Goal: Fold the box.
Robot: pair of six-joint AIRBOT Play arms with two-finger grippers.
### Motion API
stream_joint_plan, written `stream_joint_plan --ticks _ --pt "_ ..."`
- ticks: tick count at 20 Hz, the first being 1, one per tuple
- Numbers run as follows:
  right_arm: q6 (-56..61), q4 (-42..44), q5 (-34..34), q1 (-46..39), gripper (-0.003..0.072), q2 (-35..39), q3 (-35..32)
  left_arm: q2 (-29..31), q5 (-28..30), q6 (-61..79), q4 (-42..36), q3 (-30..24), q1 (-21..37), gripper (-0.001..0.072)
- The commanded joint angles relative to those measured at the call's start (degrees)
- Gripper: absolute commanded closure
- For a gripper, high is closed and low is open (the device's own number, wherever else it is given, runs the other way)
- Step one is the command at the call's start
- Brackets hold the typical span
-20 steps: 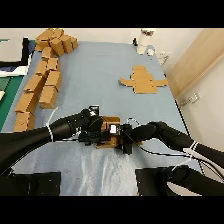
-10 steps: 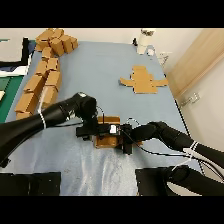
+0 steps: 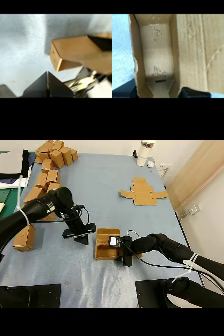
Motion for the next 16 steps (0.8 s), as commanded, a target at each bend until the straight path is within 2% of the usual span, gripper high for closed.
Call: stream_joint_plan --ticks 1,5,7,9,13,16 --pt "-0.02 0.02 0.02 0.02 0.0132 0.0 0.0 0.09 -0.42 24.0 -0.24 0.04 3.26 0.0697" --pt "-0.02 0.02 0.0 0.02 0.0132 0.0 0.0 0.13 4.76 50.71 -0.11 -0.09 0.98 0.0698" --pt "-0.02 0.02 0.02 0.02 0.0133 0.0 -0.02 0.46 7.13 60.15 1.29 -0.92 -0.68 0.0698" --pt "-0.02 0.0 0.02 0.02 0.0132 0.0 0.0 0.46 10.23 66.55 1.99 -2.49 0.13 0.0699" --pt "-0.02 0.0 0.02 0.02 0.0132 0.0 0.0 4.09 23.04 81.55 -1.55 -11.28 3.54 0.07" --pt "-0.02 0.0 0.02 0.02 0.0133 0.0 0.0 9.92 29.55 103.51 -14.29 -21.0 4.66 0.0697"
